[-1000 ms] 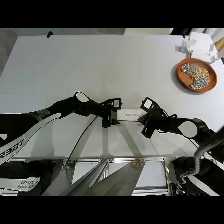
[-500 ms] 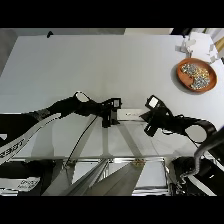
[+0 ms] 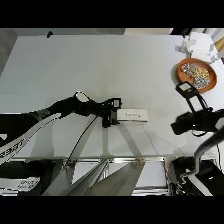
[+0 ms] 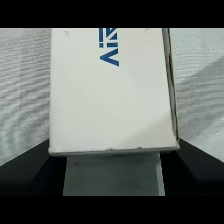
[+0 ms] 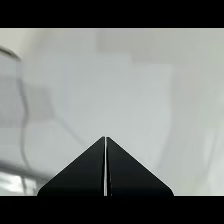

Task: Fold the box and place the chain.

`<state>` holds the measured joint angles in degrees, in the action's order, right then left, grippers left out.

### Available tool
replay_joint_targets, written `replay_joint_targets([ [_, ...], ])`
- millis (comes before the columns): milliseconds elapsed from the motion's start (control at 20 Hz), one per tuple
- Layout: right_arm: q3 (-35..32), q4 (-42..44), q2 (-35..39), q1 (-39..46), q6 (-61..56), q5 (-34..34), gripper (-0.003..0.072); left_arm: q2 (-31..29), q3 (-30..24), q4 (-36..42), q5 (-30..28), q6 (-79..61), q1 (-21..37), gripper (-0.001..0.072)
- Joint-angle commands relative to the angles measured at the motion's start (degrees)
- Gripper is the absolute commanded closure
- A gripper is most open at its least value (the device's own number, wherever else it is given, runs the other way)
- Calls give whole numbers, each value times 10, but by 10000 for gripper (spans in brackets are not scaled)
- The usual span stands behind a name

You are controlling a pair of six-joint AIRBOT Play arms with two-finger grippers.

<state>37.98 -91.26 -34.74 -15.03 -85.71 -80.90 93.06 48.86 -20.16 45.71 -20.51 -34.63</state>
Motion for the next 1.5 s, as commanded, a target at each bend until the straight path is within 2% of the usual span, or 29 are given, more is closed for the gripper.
replay_joint_targets([
  [0, 11, 33, -9, 135, 20, -212, 674, 0, 0, 0, 0, 0, 0, 576],
  [150, -2, 123, -9, 258, 46, -215, 673, 0, 0, 0, 0, 0, 0, 576],
  [300, -19, 141, -9, 322, 47, -184, 672, 0, 0, 0, 5, 0, 0, 578],
  [900, -23, 198, -9, 327, 15, -77, 669, -1, 0, 30, 11, 1, -1, 582],
  [950, -23, 198, -9, 327, 15, -75, 669, -4, 0, 29, 3, 2, 0, 707],
  [1150, -23, 197, -9, 327, 15, -71, 668, -52, 0, 19, -23, 87, 27, 708],
  [1250, -23, 197, -9, 327, 15, -67, 668, -96, 0, -22, -37, 171, 58, 708],
  [1450, -23, 197, -9, 327, 16, -65, 668, -196, 0, -189, -35, 358, 150, 710],
])
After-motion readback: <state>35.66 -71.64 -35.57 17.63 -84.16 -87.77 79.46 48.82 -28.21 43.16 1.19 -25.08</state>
